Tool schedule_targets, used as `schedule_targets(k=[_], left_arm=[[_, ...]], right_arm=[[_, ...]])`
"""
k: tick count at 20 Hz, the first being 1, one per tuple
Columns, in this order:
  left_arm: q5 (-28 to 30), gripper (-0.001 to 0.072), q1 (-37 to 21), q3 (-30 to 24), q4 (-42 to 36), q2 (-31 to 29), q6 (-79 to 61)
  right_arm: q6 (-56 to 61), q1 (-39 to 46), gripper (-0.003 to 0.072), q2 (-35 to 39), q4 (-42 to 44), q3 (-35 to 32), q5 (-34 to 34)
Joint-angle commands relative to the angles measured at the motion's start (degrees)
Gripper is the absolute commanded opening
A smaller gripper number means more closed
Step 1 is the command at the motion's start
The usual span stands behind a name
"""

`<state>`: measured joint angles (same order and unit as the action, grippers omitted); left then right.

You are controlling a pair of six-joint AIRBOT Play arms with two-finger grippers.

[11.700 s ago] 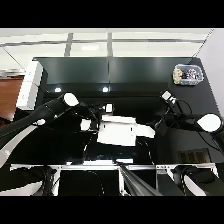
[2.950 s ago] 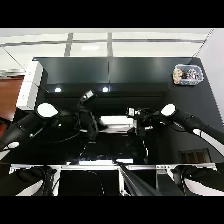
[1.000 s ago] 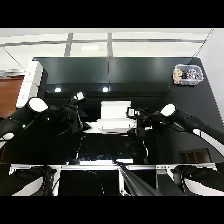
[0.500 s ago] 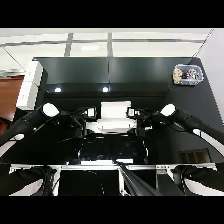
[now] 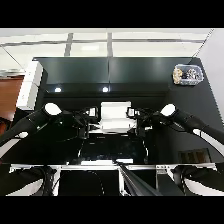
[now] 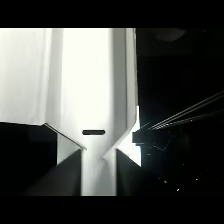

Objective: Fold the box and place the chain.

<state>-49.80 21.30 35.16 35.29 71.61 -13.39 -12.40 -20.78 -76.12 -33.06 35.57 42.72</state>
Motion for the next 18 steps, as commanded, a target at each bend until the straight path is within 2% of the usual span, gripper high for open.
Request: schedule_targets(k=[1,5,10,14,15,16,17,18], left_arm=[[0.17,0.0153,0.17,0.02,-1.38,0.37,-0.48],[4.79,0.0154,2.49,0.04,-1.49,0.37,-0.28],[2.67,0.0155,1.7,0.04,1.42,-0.46,1.77],[2.67,0.0166,-1.31,0.04,2.21,-2.03,2.62],[2.67,0.0286,-1.9,0.02,2.54,-1.99,2.71],[2.93,0.0609,-1.99,0.02,3.45,-1.97,2.73],[2.8,0.0712,-1.99,0.02,4.0,-1.95,3.32],[2.8,0.0701,-1.97,0.02,4.57,-1.9,3.5]], right_arm=[[0.0,-0.04,0.0238,-0.04,0.0,0.0,0.0],[0.0,-0.04,0.0238,-0.04,0.0,0.0,0.0],[0.0,-0.04,0.0238,-0.04,0.0,0.0,0.02],[0.0,-0.04,0.0238,-0.04,0.0,0.0,0.02],[0.0,-0.04,0.0238,-0.04,0.0,0.0,0.0],[0.0,-0.04,0.0238,-0.04,0.0,0.0,0.0],[0.0,-0.04,0.0239,-0.04,0.0,0.0,0.0],[0.0,-0.04,0.0238,-0.04,0.0,0.0,0.0]])
